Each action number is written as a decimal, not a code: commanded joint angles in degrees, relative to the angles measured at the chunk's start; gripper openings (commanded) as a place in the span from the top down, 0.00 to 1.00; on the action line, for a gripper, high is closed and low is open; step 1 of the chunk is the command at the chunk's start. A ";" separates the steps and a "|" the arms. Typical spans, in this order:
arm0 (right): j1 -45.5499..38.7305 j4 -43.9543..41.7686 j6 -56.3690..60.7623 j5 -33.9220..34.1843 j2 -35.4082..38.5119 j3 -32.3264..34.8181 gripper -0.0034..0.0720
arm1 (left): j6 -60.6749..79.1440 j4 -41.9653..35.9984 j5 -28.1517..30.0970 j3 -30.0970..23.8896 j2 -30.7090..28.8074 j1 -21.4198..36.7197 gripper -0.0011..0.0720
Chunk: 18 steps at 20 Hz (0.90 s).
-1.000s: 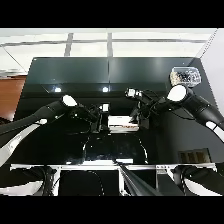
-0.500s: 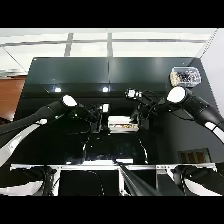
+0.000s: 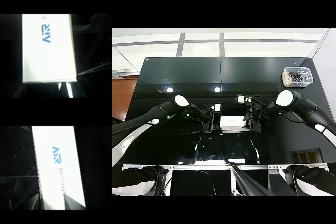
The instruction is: Fold the box and place the chain.
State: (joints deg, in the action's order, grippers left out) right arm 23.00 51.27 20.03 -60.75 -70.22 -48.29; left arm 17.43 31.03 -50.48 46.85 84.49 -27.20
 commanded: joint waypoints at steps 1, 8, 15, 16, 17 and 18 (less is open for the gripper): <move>0.09 -0.04 2.49 -0.94 0.26 0.20 0.45 | 0.11 0.02 0.00 0.04 0.02 -0.02 0.52; -0.31 -9.92 41.59 -0.50 3.93 0.57 0.86 | 0.13 0.02 0.00 0.04 0.02 -0.02 0.52; 0.22 -9.60 47.25 11.76 2.25 9.68 0.94 | 0.11 0.02 0.02 0.04 0.02 -0.02 0.52; 0.22 -9.09 47.25 11.78 2.01 10.05 0.94 | 0.11 0.00 0.00 0.04 0.02 -0.02 0.52; 0.20 -9.03 47.21 11.91 2.03 10.10 0.94 | 0.13 -0.02 0.02 0.04 0.02 -0.02 0.52; 0.20 -9.29 47.21 12.04 2.03 10.10 0.94 | 0.13 -0.02 0.02 0.04 0.02 -0.02 0.52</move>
State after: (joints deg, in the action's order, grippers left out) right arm 23.18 41.12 65.73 -50.39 -67.75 -39.51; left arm 17.61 31.07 -50.46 46.85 84.49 -27.20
